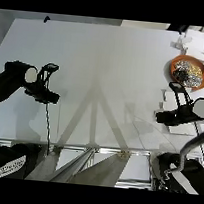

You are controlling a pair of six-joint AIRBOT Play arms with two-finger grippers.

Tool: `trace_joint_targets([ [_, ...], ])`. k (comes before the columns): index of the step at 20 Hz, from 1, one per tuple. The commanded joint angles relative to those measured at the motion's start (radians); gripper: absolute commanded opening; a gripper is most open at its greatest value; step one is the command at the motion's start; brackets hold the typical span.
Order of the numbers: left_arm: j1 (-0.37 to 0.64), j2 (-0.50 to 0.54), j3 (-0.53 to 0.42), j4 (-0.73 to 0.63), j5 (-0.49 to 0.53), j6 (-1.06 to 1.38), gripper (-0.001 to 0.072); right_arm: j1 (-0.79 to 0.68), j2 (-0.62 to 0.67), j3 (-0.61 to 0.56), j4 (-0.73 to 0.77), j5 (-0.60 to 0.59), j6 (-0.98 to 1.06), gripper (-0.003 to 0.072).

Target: Fold the box and place the chain.

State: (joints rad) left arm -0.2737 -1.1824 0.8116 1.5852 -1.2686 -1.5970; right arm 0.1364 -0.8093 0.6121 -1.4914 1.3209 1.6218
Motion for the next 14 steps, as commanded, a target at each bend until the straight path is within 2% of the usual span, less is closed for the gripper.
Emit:
trace_joint_targets([
  [1,0.001,0.001,0.0,0.0,0.0,0.0,0.0011,0.001,0.001,0.0,0.0,-0.001,0.0,0.0014],
  [4,0.001,0.001,0.0,0.0,0.0,0.0,0.0011,0.001,0.001,0.0,-0.001,0.0,0.0,0.0014],
  [7,0.001,0.001,0.0,0.0,0.0,0.0,0.0011,-0.017,0.001,0.005,-0.074,-0.011,0.008,0.0014],
  [13,0.001,0.001,0.0,0.0,0.0,0.0,0.0011,-0.335,0.001,0.077,-0.224,-0.075,-0.055,0.0019],
  [14,0.001,0.001,0.0,0.0,0.0,0.0,0.0011,-0.395,0.001,0.077,-0.24,-0.103,-0.107,0.0193],
])
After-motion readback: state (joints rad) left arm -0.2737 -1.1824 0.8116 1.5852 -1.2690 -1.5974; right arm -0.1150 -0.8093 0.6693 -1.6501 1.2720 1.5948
